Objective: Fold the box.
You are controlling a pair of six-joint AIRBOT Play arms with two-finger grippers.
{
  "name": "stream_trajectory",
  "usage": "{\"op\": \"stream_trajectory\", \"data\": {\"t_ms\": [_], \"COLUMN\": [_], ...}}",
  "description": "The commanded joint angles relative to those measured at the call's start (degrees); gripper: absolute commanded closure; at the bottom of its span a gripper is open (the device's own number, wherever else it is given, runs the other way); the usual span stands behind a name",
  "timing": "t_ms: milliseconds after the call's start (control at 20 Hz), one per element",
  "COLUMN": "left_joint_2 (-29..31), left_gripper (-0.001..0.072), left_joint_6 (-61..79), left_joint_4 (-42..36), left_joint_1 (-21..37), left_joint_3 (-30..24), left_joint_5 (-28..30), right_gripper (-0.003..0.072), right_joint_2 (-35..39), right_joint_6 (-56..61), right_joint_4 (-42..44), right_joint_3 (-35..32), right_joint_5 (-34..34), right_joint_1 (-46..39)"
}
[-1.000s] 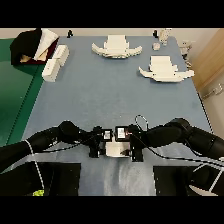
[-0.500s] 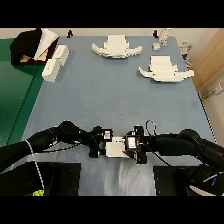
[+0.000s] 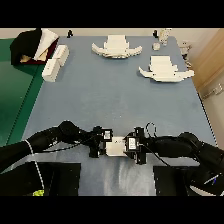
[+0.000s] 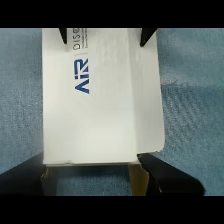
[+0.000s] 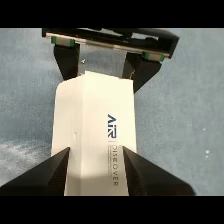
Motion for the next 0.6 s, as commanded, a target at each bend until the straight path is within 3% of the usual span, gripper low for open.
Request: {"op": "stream_trajectory", "data": {"t_ms": [0,550], "left_joint_2": [-0.02,-0.02], "left_gripper": [0.0257,0.0256], "left_joint_6": [0.02,0.02], "left_joint_4": [0.00,0.02], "left_joint_1": [0.02,0.02], "left_joint_3": [0.02,0.02], "left_joint_5": [-0.04,-0.02], "right_gripper": [0.0163,0.0165], "right_joint_2": [-1.11,2.99], "right_joint_6": [-0.07,-0.07], "right_joint_4": [-0.11,-2.97], "right_joint_3": [-0.09,-0.09], "right_joint_5": [1.01,3.56], "right_joint_1": [0.35,0.35]}}
